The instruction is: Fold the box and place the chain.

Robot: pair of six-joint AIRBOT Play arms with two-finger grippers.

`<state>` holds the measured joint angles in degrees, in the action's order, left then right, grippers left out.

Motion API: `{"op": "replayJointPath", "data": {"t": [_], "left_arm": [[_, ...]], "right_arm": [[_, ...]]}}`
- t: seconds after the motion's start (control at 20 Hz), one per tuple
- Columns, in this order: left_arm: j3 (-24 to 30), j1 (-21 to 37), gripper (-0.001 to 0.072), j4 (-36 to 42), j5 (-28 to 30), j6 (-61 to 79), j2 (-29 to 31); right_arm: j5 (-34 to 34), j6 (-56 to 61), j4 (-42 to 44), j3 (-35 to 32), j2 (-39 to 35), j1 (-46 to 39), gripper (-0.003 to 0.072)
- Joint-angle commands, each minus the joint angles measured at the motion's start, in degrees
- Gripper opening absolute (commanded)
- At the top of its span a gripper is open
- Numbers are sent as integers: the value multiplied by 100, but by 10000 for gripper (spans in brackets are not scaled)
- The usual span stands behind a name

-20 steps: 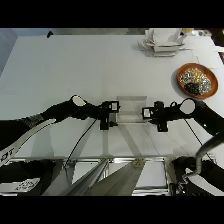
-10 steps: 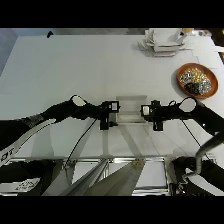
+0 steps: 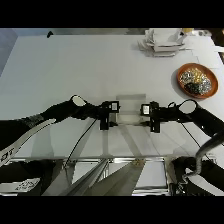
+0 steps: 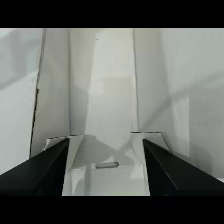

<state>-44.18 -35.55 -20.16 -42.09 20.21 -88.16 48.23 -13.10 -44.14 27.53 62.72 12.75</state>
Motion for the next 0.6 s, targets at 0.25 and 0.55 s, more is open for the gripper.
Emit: {"op": "replayJointPath", "data": {"t": [0.25,0.55], "left_arm": [[2,-2,205,2,4,-4,4],[2,-2,205,0,4,-4,4]], "right_arm": [[122,1694,-1246,-63,-599,-2,402],[-343,5532,-2546,-63,-1648,-2,18]]}}
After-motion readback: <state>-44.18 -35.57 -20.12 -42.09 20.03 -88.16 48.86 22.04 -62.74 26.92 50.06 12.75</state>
